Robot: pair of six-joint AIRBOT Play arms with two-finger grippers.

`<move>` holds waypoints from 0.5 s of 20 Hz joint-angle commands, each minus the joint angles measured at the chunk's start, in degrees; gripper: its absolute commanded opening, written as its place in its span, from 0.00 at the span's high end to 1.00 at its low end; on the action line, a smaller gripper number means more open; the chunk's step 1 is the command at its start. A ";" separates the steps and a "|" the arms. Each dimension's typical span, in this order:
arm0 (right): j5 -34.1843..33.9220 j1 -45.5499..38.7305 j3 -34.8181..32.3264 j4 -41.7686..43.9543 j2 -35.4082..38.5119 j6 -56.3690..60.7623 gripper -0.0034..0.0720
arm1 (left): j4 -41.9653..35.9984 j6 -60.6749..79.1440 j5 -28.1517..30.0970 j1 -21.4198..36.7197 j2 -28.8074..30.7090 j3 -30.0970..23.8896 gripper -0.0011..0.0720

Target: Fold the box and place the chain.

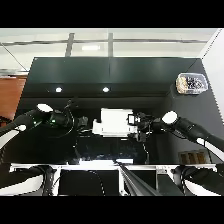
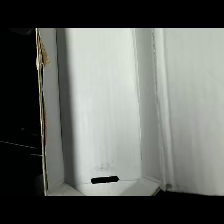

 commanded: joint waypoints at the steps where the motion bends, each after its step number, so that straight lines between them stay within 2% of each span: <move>1: 0.02 0.00 -0.02 0.02 0.04 0.02 0.54 | -4.09 5.27 -2.32 -0.20 -0.17 2.21 0.42; 2: 0.02 0.00 -0.02 0.02 0.04 0.00 0.54 | -3.96 5.27 -3.23 -0.20 -0.17 3.04 0.12; 3: 0.02 0.00 -0.02 0.02 0.04 0.00 0.54 | -3.72 5.25 -4.42 -0.24 -0.17 3.82 0.00; 6: 0.02 0.00 -0.02 0.02 0.04 0.00 0.54 | -1.01 5.01 -5.35 -1.46 -0.17 5.62 0.00; 10: 0.02 0.00 -0.02 0.02 0.04 0.02 0.54 | 7.15 -1.44 -4.74 -5.95 -0.17 8.79 0.04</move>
